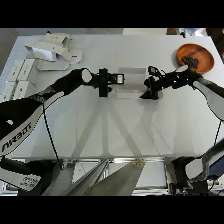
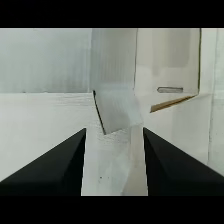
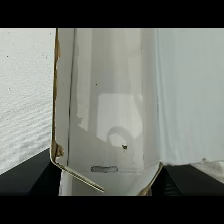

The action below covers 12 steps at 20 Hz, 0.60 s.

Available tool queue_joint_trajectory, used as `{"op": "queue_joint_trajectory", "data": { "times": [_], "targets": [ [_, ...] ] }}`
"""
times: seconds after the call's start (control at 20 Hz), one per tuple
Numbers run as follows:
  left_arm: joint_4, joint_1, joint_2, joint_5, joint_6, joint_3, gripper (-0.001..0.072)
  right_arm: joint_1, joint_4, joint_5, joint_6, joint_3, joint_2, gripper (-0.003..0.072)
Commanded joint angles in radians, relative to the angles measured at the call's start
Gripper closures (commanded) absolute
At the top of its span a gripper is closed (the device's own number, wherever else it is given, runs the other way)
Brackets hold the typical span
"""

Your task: Fold the box and place the chain.

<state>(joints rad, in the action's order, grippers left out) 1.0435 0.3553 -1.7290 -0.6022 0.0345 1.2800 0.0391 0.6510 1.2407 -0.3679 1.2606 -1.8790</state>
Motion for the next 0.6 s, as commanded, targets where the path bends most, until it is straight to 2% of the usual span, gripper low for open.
{"op": "queue_joint_trajectory", "data": {
  "times": [0.0, 0.15, 0.35, 0.45, 0.55],
  "targets": [
    [-0.001, 0.003, -0.003, -0.048, -0.036, -0.001, 0.0337, 0.000, 0.000, 0.000, 0.000, 0.001, -0.001, 0.0247],
    [-0.011, 0.008, -0.003, -0.063, -0.043, 0.000, 0.0338, 0.000, 0.000, 0.000, 0.000, 0.001, 0.000, 0.0247],
    [-0.098, 0.009, -0.004, -0.069, -0.142, 0.000, 0.0339, 0.000, 0.000, 0.000, 0.000, 0.001, -0.001, 0.0247],
    [-0.116, 0.010, -0.009, -0.077, -0.148, 0.000, 0.0376, 0.000, 0.000, 0.000, 0.000, 0.001, -0.001, 0.0247],
    [-0.116, 0.015, -0.019, -0.080, -0.147, 0.000, 0.0376, 0.000, 0.000, 0.000, 0.000, 0.001, -0.001, 0.0247]
  ]
}}
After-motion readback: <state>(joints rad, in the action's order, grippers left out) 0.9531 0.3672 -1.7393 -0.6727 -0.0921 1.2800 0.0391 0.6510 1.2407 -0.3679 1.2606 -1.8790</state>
